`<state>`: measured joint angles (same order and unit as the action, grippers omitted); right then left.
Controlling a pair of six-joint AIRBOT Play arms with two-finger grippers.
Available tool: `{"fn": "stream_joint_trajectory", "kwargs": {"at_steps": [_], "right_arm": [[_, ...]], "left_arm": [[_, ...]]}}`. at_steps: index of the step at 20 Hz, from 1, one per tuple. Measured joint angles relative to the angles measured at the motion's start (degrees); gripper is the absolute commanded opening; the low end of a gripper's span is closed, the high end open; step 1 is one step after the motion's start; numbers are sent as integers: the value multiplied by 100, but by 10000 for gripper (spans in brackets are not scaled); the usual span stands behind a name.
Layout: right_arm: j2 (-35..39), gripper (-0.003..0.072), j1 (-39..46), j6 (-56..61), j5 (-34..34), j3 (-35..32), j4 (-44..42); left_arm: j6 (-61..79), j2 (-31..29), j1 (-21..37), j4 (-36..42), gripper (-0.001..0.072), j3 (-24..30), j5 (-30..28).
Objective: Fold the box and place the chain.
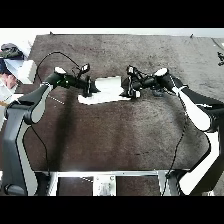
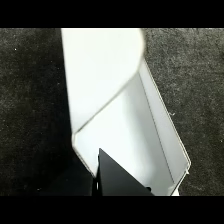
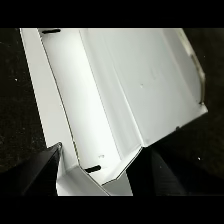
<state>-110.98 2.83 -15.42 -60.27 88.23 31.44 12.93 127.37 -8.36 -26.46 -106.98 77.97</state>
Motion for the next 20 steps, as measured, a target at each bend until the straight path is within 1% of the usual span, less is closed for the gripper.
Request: {"fn": "stream_joint_trajectory", "kwargs": {"at_steps": [4, 9, 20], "right_arm": [[-240, 594, -13, 28, -380, 310, 48], [-385, 594, -55, 44, -664, 422, 94], [-658, 593, -184, -22, -625, 470, 330]], "left_arm": [[0, 0, 0, -2, 13, 0, 7], [2, 0, 0, -2, 14, 0, 11], [2, 0, -7, 0, 13, 0, 7]]}}
